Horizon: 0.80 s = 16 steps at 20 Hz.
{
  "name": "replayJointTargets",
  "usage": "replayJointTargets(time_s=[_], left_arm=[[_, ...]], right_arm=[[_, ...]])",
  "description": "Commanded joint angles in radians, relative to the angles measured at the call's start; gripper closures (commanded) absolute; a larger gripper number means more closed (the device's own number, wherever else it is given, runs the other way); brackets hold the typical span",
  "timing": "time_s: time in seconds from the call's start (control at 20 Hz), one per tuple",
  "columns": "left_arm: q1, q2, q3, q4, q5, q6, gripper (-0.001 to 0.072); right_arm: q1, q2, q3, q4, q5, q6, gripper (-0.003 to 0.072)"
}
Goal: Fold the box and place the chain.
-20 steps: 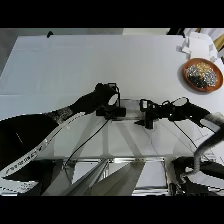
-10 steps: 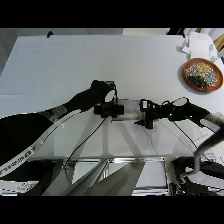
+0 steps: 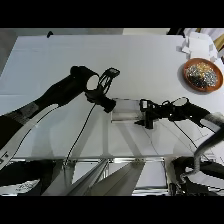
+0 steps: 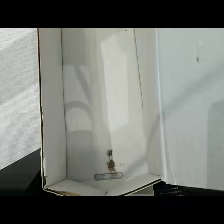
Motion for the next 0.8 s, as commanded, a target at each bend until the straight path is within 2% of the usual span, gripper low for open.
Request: replayJointTargets(time_s=[0.0,0.15,0.35,0.6,0.75], left_arm=[[0.014,0.066,-0.048,-0.064,-0.023,0.585,0.0020],[0.068,0.138,-0.216,-0.230,0.013,1.079,0.0020],[0.170,0.130,-0.404,-0.466,0.163,1.397,0.0020],[0.227,-0.003,-0.422,-0.759,0.238,1.618,0.0018],[0.229,-0.066,-0.422,-0.846,0.285,1.699,0.0018]], right_arm=[[0.000,0.001,0.001,0.000,0.001,0.000,0.0346],[0.000,0.001,0.001,0.000,0.000,0.000,0.0346],[0.000,0.001,0.001,0.000,0.000,0.000,0.0346],[0.000,0.001,0.001,0.000,0.000,0.000,0.0346],[0.000,0.001,0.001,0.000,0.000,0.000,0.0346]])
